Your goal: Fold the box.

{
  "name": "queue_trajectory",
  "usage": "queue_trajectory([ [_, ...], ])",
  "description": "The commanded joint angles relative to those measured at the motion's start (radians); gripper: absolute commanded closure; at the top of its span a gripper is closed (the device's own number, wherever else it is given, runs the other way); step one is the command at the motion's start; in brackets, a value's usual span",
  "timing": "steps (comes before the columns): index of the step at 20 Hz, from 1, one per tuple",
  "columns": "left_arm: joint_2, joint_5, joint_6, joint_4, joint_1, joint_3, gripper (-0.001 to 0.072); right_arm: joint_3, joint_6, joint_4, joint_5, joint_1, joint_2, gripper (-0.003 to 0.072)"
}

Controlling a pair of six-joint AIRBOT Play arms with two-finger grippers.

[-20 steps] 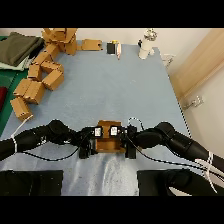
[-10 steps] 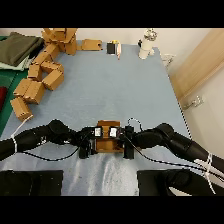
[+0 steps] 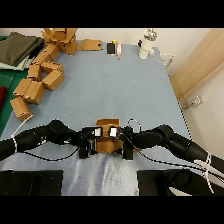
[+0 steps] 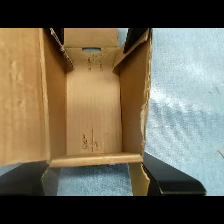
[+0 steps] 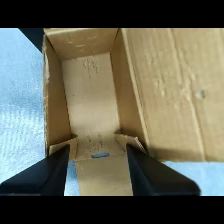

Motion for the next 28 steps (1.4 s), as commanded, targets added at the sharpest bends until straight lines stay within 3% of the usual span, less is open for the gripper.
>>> queue_trajectory([
  [1,0.0,0.001,0.0,-0.001,0.0,0.001,0.0246,-0.001,-0.002,0.005,-0.016,0.001,0.0,0.0143],
  [3,0.0,0.001,0.0,-0.001,0.0,0.001,0.0246,0.0,0.003,-0.013,-0.041,0.0,0.002,0.0476],
  [5,0.0,0.0,0.0,-0.001,0.0,0.001,0.0246,0.002,0.111,-0.093,-0.076,-0.002,0.012,0.0597],
  [7,0.0,0.001,0.0,-0.001,0.0,0.001,0.0246,0.002,0.28,-0.184,-0.119,-0.002,0.042,0.0666],
  [12,0.0,0.001,0.0,-0.001,0.0,0.001,0.0246,0.011,0.718,-0.367,-0.224,-0.002,0.187,0.0682],
  [16,0.0,0.001,0.0,-0.001,0.0,0.001,0.0246,0.056,1.357,-0.641,-0.403,-0.073,0.322,0.0683],
  [18,0.0,0.001,0.0,-0.001,0.0,0.001,0.0246,0.04,1.56,-0.674,-0.502,-0.18,0.348,0.0683],
  [20,0.0,0.0,0.0,-0.001,0.0,0.001,0.0246,-0.015,1.541,-0.572,-0.477,-0.301,0.335,0.0683],
  [23,0.0,0.0,0.0,-0.001,0.0,0.001,0.0246,-0.106,1.345,-0.334,-0.332,-0.417,0.275,0.0682],
  [28,0.0,0.001,0.0,-0.001,0.0,0.001,0.0246,-0.123,1.118,-0.103,-0.228,-0.443,0.159,0.0683],
])
